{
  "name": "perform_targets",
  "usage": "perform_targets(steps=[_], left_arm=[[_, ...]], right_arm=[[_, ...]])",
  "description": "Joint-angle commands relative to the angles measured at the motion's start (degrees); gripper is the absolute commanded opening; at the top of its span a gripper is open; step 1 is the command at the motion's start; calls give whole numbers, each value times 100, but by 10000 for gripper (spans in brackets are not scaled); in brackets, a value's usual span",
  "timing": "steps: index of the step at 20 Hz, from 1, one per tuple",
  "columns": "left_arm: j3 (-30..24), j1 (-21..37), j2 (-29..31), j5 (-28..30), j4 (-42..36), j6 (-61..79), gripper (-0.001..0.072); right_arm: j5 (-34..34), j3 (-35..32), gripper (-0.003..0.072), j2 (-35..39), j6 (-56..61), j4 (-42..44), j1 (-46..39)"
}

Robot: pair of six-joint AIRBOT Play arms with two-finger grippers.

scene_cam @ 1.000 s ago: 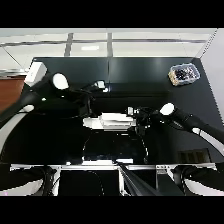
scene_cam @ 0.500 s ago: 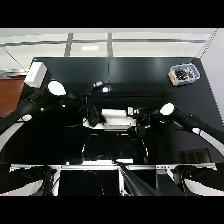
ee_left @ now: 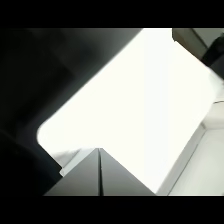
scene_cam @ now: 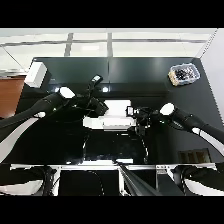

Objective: Fold the box and place the chain.

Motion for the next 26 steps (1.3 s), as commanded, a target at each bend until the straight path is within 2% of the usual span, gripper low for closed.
perform_targets(steps=[1, 4, 7, 9, 10, 12, 13, 14, 15, 16, 17, 18, 21, 23, 25, 26], left_arm=[[0, 26, -280, -391, 85, -105, 24], [297, 337, 61, -402, 332, -131, 23], [463, 807, 892, -625, 363, -181, 23], [293, 999, 1386, -1167, 271, 188, 27], [92, 1036, 1506, -1574, 90, 852, 27], [-323, 1073, 1491, -2190, 118, 1803, 27], [-490, 1069, 1473, -2205, 363, 2227, 27], [-640, 1040, 1471, -2055, 623, 2702, 84], [-767, 1025, 1471, -1694, 774, 2887, 422], [-881, 1005, 1469, -1165, 772, 2868, 715], [-938, 960, 1462, -772, 872, 2876, 714], [-927, 890, 1427, -643, 1167, 3112, 714], [-927, 466, 1283, -649, 1915, 3991, 707], [-922, 249, 1091, -372, 1624, 4081, 687], [-920, 101, 973, -365, 1261, 4321, 675], [-920, 39, 966, -363, 1198, 4323, 620]], right_arm=[[2, 2, 194, -4, -2, -2, -2], [2, 2, 194, -4, -2, -2, -2], [4, 2, 194, -4, -2, -2, -4], [2, 2, 194, -4, -2, -2, -2], [2, 2, 194, -4, -2, -2, -2], [4, 2, 194, -4, -4, -4, -2], [4, 2, 194, -4, -2, -4, -2], [4, 2, 194, -4, -4, -4, -2], [2, 2, 194, -4, -2, -4, -2], [2, 2, 194, -4, -4, -4, -2], [4, 2, 194, -4, -4, -4, -2], [4, 2, 194, -4, -4, -2, -2], [4, 2, 194, -4, -4, -4, -2], [2, 2, 194, -4, -2, -4, -2], [2, 2, 194, -4, -2, -4, -2], [4, 2, 194, -4, -4, -4, -2]])
